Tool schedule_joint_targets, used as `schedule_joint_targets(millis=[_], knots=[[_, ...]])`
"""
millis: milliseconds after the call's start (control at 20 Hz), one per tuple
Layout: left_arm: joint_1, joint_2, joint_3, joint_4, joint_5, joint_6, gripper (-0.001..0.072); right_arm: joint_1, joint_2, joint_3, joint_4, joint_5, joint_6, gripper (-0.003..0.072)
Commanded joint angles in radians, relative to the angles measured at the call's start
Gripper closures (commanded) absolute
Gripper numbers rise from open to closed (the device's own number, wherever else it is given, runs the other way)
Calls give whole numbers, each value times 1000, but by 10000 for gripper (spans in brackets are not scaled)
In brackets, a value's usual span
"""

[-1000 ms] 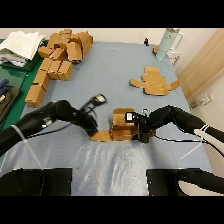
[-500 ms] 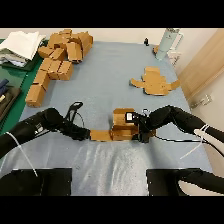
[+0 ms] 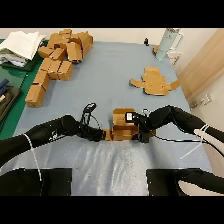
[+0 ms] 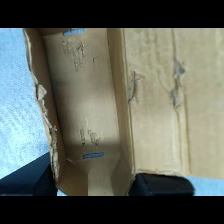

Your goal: Fold the box.

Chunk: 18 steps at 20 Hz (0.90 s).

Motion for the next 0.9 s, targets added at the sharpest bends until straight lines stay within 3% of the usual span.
schedule_joint_targets(millis=[0,200,250,300,350,850], knots=[[-32,6,44,-14,24,12,695,0,0,0,0,0,0,183],[-31,14,80,-10,27,13,689,0,0,0,0,0,0,183],[-31,13,82,-10,35,4,501,0,0,0,0,0,0,183],[-31,10,82,-11,43,-19,216,0,0,0,0,0,0,183],[-31,10,82,-9,44,-26,259,0,0,0,0,0,0,183],[-33,10,83,-67,-11,-16,255,0,0,0,0,0,0,183]])
